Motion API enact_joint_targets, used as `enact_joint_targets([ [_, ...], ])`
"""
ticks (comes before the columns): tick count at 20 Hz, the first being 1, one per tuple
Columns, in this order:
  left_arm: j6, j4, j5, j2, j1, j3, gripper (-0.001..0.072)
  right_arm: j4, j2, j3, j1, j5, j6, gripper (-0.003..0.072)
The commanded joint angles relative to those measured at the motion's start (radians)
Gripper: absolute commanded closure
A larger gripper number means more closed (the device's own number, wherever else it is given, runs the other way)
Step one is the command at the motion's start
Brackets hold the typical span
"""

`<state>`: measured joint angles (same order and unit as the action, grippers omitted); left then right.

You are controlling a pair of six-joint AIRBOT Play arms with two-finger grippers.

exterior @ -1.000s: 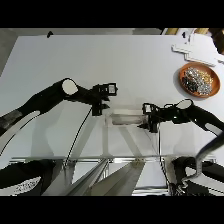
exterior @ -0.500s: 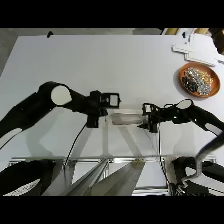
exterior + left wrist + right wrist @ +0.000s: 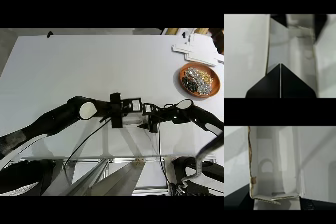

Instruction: Fold the box and place the chain.

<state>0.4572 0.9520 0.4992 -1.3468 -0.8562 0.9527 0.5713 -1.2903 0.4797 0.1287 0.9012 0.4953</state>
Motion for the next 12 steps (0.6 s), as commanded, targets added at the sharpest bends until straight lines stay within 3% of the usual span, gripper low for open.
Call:
enact_joint_targets([
  [1,0.102,-0.065,-0.188,-0.1,0.054,0.011,0.0706,0.0,0.0,0.0,0.0,0.0,0.0,0.0285],
  [7,0.221,-0.065,-0.133,-0.243,0.1,0.024,0.0705,0.0,0.0,0.0,0.0,0.0,0.0,0.0285],
  [12,0.217,0.012,-0.006,-0.103,0.138,0.024,0.0704,0.0,0.0,0.0,0.0,0.0,0.0,0.0285],
])
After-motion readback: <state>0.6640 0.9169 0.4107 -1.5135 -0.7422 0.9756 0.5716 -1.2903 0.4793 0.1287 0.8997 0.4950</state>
